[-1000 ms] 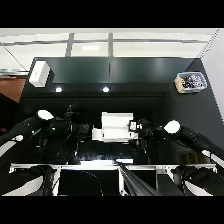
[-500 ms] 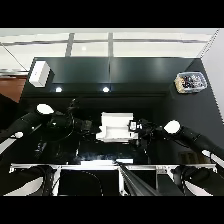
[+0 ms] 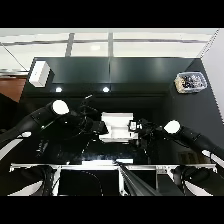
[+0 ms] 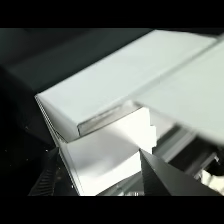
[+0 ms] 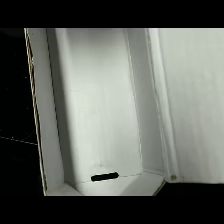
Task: Fold the box and place the chain.
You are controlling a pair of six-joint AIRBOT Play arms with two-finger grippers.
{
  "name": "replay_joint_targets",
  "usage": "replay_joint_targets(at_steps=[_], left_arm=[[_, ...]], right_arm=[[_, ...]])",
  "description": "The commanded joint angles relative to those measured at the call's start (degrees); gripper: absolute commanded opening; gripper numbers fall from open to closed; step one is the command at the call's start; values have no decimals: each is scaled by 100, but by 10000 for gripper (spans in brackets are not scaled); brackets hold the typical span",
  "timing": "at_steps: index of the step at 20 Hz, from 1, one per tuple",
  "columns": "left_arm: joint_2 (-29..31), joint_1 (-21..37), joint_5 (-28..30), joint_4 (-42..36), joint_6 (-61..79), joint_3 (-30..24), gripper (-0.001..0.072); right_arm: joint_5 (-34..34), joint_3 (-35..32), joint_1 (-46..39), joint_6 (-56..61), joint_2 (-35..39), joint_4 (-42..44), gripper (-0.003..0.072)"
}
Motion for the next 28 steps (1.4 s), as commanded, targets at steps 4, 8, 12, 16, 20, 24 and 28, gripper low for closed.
replay_joint_targets(at_steps=[4, 8, 12, 16, 20, 24, 28], left_arm=[[2, -452, 177, 1058, -1652, 269, 549], [2, -656, 372, 1189, -2096, 269, 422], [-17, -1062, 479, 2135, -3211, 376, 422], [-264, -1543, 404, 3268, -4411, 660, 423], [-772, -1784, -116, 3523, -4765, 1130, 422], [-1075, -1853, -262, 3541, -5073, 1394, 403], [-1252, -1893, -765, 3641, -5145, 1620, 325]], right_arm=[[2, 4, 7, 0, -2, 2, 429], [0, 4, 7, 0, -2, 4, 428], [0, 2, 7, 0, -2, 4, 428], [0, 4, 7, 0, -2, 4, 428], [0, 4, 7, 0, -2, 4, 428], [0, 4, 7, 0, -2, 4, 429], [0, 2, 7, 0, -2, 4, 429]])
